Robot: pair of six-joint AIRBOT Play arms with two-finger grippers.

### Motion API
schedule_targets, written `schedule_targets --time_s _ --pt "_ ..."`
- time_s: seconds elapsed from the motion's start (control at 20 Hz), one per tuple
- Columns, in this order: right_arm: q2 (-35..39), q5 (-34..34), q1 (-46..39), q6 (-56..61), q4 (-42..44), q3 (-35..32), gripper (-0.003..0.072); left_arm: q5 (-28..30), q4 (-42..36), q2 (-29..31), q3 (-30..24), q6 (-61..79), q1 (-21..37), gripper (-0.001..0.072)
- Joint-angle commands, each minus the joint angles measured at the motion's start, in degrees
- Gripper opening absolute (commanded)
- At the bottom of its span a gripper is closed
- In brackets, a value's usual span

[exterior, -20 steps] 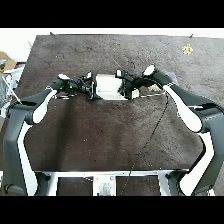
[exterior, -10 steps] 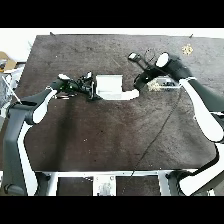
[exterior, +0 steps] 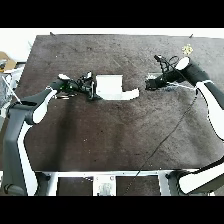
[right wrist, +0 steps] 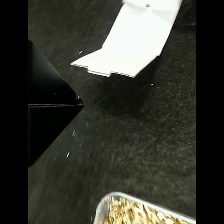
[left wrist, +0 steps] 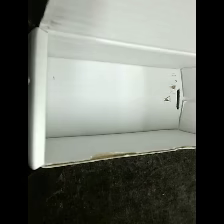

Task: Fold the box and place the chain.

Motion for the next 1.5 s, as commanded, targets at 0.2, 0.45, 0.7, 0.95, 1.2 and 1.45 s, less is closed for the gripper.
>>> schedule_targets --time_s 0.2,0.45,0.7,0.95,1.2,1.45 --pt "-5.4 -5.9 1.8 -5.5 15.4 -5.5 0.0004 0.0 0.0 0.0 0.0 0.0 0.0 0.0462" --pt "-6.7 -1.2 1.9 -15.1 28.2 -5.2 0.0476 0.0 0.0 0.0 0.0 0.0 0.0 0.0462" --pt "-6.7 -0.9 2.0 -15.0 33.1 -5.2 0.0491 0.0 0.0 0.0 0.0 0.0 0.0 0.0461" --pt "-6.8 -0.7 4.5 -14.3 34.3 -3.5 0.049 0.0 0.0 0.0 0.0 0.0 0.0 0.0462" --pt "-8.2 -1.4 8.1 -5.1 23.5 2.0 0.049 0.0 0.0 0.0 0.0 0.0 0.0 0.0462" --pt "-9.8 -2.3 11.7 2.4 14.9 7.4 0.0489 0.0 0.0 0.0 0.0 0.0 0.0 0.0461"
